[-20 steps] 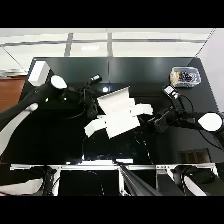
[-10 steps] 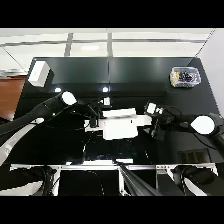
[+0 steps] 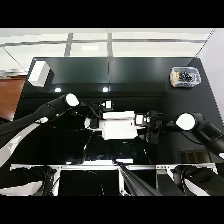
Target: Fold the box and place the chain.
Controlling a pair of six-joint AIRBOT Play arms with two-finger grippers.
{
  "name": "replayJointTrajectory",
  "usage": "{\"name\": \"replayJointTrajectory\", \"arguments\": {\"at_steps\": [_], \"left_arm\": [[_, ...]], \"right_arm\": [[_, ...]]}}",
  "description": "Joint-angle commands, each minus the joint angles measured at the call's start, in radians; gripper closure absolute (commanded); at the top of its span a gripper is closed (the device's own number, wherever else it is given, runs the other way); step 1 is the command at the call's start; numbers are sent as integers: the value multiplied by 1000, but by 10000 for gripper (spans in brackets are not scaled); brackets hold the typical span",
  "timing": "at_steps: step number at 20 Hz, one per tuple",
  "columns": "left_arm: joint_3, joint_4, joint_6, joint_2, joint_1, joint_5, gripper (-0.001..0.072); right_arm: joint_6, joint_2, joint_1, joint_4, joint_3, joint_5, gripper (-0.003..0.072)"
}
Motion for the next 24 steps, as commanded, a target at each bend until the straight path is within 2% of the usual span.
{"name": "replayJointTrajectory", "arguments": {"at_steps": [1, 10, 12, 14, 19, 24], "left_arm": [[-1, 7, 2, -3, -1, 0, 682], [0, 7, 2, -3, 0, -1, 682], [0, 6, 2, -3, 0, -8, 682], [0, 6, 2, -3, 0, -12, 681], [0, 6, 2, -3, 0, -12, 682], [0, 7, 2, -3, 0, -12, 681]], "right_arm": [[-85, -58, 3, 13, -1, -1, -20], [-85, -181, 113, 97, -1, -154, -20], [-85, -178, 115, 144, 3, -175, -20], [-85, -154, 114, 114, 9, -212, -20], [-85, -126, 49, 92, 69, -217, -20], [-102, -126, -52, 207, 77, -206, -20]]}}
